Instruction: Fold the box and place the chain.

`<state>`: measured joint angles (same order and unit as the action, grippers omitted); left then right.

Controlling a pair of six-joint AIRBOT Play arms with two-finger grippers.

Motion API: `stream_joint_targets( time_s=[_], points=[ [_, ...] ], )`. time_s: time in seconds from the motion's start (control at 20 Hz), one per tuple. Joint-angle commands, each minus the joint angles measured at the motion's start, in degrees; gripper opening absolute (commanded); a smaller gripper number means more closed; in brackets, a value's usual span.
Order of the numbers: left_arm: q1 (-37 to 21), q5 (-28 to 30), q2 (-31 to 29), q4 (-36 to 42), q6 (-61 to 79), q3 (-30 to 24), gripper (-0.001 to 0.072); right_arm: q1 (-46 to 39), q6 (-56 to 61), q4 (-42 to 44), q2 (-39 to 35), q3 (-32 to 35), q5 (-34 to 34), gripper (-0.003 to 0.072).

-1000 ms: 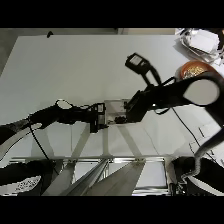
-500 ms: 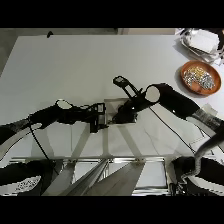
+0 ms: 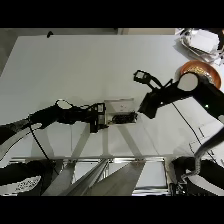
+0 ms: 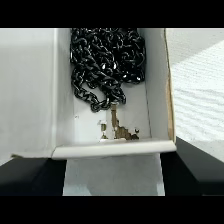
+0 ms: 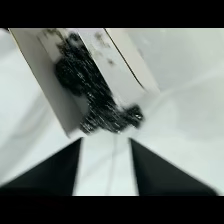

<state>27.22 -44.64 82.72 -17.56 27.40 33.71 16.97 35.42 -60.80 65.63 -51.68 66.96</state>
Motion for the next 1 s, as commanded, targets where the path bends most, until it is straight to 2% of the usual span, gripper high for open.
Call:
stream_joint_targets(
  time_s=[0.0, 0.05, 0.15, 0.45, 0.65, 0.75, 0.85, 0.95],
  points=[
    [0.0, -0.1, 0.0, 0.0, 0.0, 0.0, 0.0208, -8.8, -33.7, 1.5, -0.9, 6.0, -3.8, 0.0594],
    [0.0, -0.2, 0.0, 0.0, 0.0, 0.0, 0.0208, -9.2, -41.6, 1.6, -0.1, 8.2, -7.3, 0.0617],
    [0.0, -0.2, 0.0, 0.0, 0.0, 0.0, 0.0208, -8.7, -48.9, 3.5, 3.3, 10.1, -10.7, 0.0611],
    [0.0, -0.2, 0.0, 0.0, 0.0, 0.0, 0.0208, -2.9, -58.7, 15.7, 11.3, 10.1, -15.5, 0.0577],
    [0.0, -0.2, 0.0, 0.0, 0.0, 0.0, 0.0208, -1.3, -59.5, 15.7, 13.4, 10.1, -14.5, 0.0576],
    [0.0, -0.1, 0.0, 0.0, 0.0, 0.0, 0.0208, -1.3, -59.5, 15.2, 13.4, 10.1, -12.8, 0.0519],
    [0.0, -0.1, 0.0, 0.0, 0.0, 0.0, 0.0208, -1.3, -57.9, 14.3, 13.4, 10.1, -11.9, 0.0505],
    [0.0, -0.1, 0.0, 0.0, 0.0, 0.0, 0.0208, -1.3, -54.7, 14.3, 13.4, 10.4, -11.9, 0.0457]
  ],
)
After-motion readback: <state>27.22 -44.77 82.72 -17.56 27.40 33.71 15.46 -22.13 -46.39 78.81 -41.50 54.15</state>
